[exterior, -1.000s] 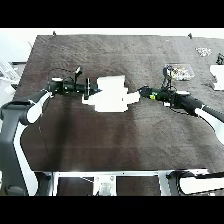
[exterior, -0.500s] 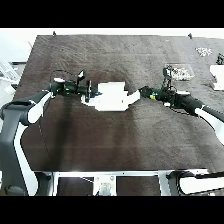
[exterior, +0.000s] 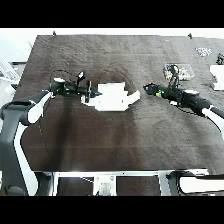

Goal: Fold the box and place the chain.

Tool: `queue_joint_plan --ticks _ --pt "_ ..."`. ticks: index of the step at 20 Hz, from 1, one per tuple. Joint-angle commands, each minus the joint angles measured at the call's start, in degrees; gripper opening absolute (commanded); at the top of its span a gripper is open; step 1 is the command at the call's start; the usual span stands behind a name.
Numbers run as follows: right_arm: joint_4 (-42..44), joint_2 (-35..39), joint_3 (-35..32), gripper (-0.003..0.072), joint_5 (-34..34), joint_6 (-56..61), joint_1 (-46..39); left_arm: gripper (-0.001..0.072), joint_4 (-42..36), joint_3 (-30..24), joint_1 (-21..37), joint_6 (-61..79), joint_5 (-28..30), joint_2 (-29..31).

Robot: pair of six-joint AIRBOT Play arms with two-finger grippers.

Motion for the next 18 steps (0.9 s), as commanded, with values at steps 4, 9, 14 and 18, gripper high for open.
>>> queue_joint_plan --ticks 4,9,14,18 --pt "-0.2 9.9 -5.1 0.0395 3.9 -13.8 1.7 0.002 0.0 0.0 0.0 -0.7 -0.1 0.0" --pt "-1.8 10.2 -6.3 0.0538 14.9 -30.4 3.1 0.002 -0.2 0.0 0.0 -0.7 -0.1 0.0" --pt "-2.2 10.1 -6.3 0.049 20.4 -36.8 6.0 0.002 -0.2 0.0 0.0 -0.7 0.1 0.0" --pt "-4.5 8.4 -6.3 0.0619 20.3 -48.6 10.2 0.002 -0.2 0.0 0.0 -0.7 0.1 0.0"
